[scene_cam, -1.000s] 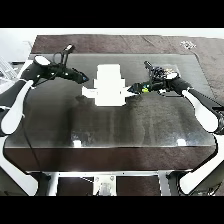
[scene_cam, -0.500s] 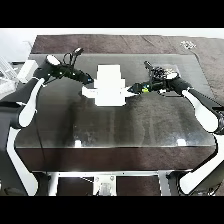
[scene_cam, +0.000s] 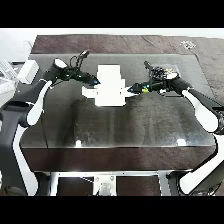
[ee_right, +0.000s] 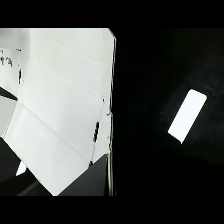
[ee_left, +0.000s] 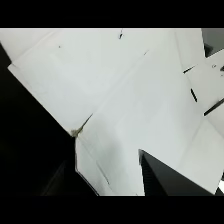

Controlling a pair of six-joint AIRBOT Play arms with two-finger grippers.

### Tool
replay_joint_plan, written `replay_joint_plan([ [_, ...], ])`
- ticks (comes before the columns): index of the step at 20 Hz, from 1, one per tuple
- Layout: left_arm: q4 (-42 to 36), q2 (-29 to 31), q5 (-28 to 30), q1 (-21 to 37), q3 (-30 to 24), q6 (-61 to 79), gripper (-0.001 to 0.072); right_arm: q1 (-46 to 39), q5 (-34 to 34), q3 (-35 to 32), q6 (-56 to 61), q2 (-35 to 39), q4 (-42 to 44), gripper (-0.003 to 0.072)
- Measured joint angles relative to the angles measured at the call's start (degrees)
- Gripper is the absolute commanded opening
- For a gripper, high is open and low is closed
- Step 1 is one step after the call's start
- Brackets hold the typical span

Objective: Fold the box and place the chain.

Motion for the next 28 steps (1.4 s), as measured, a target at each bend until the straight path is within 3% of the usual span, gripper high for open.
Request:
replay_joint_plan([
  [11,-3.89,-4.24,-2.95,-0.22,4.09,0.63,0.0481,0.00,0.02,0.00,-0.04,0.00,-0.52,0.0001],
  [19,-3.76,-4.44,-3.74,-0.13,4.24,1.49,0.0303,-0.02,0.02,0.00,-0.04,0.00,-0.94,0.0001],
  [28,-5.99,-4.94,-4.94,-0.13,4.24,3.69,0.0281,-0.13,-0.07,0.00,-0.04,0.00,-0.98,0.0001],
])
